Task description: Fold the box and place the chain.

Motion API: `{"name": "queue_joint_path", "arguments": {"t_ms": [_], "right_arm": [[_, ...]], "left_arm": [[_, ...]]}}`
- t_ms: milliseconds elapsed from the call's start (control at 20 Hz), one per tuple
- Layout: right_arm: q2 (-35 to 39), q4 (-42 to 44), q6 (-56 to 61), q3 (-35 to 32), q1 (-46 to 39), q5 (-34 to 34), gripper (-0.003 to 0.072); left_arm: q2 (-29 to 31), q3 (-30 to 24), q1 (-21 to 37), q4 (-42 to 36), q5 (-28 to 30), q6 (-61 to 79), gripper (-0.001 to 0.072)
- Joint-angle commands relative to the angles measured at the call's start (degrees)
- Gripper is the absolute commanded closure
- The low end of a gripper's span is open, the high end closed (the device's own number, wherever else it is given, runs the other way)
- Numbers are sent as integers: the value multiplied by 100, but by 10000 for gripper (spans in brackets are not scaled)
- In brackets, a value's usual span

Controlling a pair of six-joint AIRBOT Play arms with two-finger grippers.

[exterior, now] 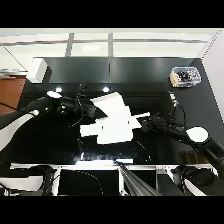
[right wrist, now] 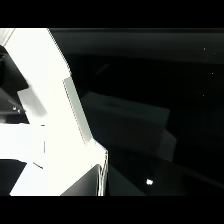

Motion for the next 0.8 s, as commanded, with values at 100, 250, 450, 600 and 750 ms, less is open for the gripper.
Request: {"name": "queue_joint_path", "arguments": {"t_ms": [100, 250, 450, 600, 750], "right_arm": [[2, -2, 22, -4, 7, 31, 639], [2, -2, 24, -4, 7, 31, 639], [2, -11, 20, -4, 7, 35, 637], [2, -44, 24, 20, -131, 168, 78], [11, -404, 20, 254, -883, 1003, -14]], "left_arm": [[-566, 492, -20, 350, -1300, 339, 67], [-573, 509, -20, 964, -1296, 334, 228], [-575, 529, -13, 1163, -1248, 334, 493], [-573, 553, 4, 1176, -1333, 334, 661], [-568, 557, 59, 1272, -1311, 334, 679]]}}
